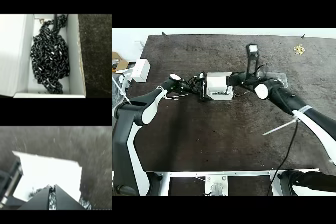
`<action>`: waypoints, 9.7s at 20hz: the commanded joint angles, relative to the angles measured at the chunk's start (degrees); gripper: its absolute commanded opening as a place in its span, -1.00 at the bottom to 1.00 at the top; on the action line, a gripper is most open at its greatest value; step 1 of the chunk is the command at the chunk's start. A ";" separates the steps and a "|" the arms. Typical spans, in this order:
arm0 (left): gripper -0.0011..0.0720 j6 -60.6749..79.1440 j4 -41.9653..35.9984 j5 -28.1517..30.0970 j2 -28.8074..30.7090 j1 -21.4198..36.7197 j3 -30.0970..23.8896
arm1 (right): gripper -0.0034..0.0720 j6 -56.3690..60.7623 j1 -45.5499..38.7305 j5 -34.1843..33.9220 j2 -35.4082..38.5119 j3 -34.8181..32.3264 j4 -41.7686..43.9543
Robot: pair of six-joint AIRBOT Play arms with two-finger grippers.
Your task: Fold the box and place the chain.
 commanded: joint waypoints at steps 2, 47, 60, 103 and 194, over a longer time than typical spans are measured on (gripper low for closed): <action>-0.35 0.00 0.02 0.00 -0.02 -0.02 0.00 | -0.90 0.13 0.55 0.46 -5.55 0.04 4.50; -0.35 0.00 0.02 0.00 -0.02 -0.02 0.00 | -0.87 -26.75 -12.20 24.85 -21.22 15.08 20.92; -0.35 0.00 0.02 0.00 -0.02 -0.02 0.00 | -0.91 -22.75 -12.68 31.21 -8.41 15.08 15.54; -0.35 0.00 0.00 0.02 -0.02 -0.02 0.00 | 0.00 -24.76 -15.54 26.71 -15.56 12.74 7.04; -0.35 0.00 0.00 0.02 -0.02 -0.02 0.00 | 0.18 -113.39 -12.11 33.53 -24.48 23.54 53.99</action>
